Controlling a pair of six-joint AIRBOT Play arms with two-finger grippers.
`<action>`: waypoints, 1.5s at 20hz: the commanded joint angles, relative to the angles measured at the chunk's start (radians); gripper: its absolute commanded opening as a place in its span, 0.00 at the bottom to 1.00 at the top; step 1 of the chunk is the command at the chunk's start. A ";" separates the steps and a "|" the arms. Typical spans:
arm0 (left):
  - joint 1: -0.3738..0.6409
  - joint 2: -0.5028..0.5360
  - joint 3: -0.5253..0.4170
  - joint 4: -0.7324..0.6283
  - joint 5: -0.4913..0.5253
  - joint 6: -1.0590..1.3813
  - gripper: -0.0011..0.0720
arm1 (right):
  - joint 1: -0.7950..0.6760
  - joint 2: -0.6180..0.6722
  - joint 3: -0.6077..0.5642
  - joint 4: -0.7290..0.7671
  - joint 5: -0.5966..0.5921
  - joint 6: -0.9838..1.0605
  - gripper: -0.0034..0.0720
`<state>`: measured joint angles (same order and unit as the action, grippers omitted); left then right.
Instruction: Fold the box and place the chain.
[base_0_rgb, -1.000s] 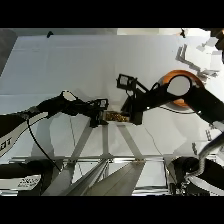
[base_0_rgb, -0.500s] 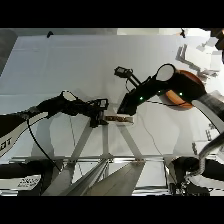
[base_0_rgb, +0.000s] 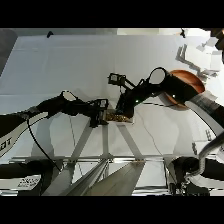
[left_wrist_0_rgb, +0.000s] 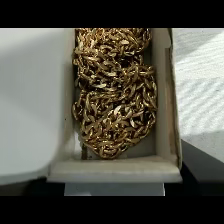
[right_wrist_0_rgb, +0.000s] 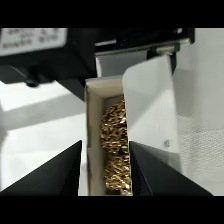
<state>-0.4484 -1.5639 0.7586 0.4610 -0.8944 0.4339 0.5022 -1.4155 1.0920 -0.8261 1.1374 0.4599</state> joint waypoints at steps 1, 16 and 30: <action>-0.001 0.001 0.000 0.000 0.000 -0.001 0.49 | 0.041 0.071 0.000 -0.028 -0.028 -0.017 0.49; -0.001 0.001 0.000 0.000 0.000 -0.001 0.49 | -0.095 0.007 -0.003 0.040 0.030 -0.025 0.49; -0.001 0.001 0.000 0.000 0.000 -0.001 0.49 | 0.024 0.047 -0.115 -0.064 -0.235 -0.207 0.47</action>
<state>-0.4488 -1.5639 0.7586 0.4603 -0.8944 0.4320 0.4870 -1.3903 0.9806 -0.7586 1.0122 0.2634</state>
